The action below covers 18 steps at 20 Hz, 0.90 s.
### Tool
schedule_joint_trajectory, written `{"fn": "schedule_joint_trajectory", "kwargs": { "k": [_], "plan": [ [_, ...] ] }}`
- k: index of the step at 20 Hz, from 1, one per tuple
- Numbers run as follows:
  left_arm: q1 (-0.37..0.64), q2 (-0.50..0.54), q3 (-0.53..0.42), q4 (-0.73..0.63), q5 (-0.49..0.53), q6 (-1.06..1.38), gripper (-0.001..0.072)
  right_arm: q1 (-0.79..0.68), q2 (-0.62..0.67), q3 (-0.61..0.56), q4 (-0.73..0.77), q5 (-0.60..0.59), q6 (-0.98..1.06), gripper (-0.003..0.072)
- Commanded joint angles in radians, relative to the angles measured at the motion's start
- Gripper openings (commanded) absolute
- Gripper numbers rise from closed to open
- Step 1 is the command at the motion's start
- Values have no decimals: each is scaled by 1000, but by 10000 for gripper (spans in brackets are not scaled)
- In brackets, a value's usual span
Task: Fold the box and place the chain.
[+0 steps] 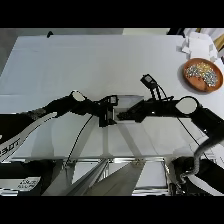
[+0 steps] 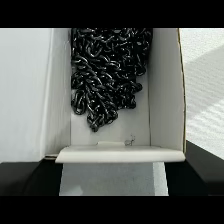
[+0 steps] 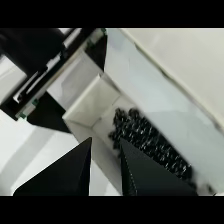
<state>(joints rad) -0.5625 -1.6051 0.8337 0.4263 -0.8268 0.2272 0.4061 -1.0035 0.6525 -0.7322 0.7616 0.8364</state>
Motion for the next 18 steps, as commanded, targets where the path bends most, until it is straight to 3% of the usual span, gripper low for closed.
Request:
{"fn": "schedule_joint_trajectory", "kwargs": {
  "k": [1, 5, 7, 11, 14, 18],
  "plan": [
    [0, 0, 0, 0, 0, 0, 252, -39, -7, 161, -121, 75, -8, 193],
    [0, 0, 0, 0, 0, 0, 252, -138, -93, 350, -183, 78, -76, 83],
    [0, 0, 0, 0, 0, 0, 252, -141, -185, 357, -163, 79, -113, 83],
    [0, 0, 0, 0, 0, 0, 252, -75, -375, 357, -162, 247, -225, 81],
    [0, 0, 0, 0, 0, 0, 252, -40, -370, 353, -161, 297, -288, 81],
    [0, 0, 0, 0, 0, 0, 252, 21, -259, 293, -162, 288, -453, 115]
  ]
}}
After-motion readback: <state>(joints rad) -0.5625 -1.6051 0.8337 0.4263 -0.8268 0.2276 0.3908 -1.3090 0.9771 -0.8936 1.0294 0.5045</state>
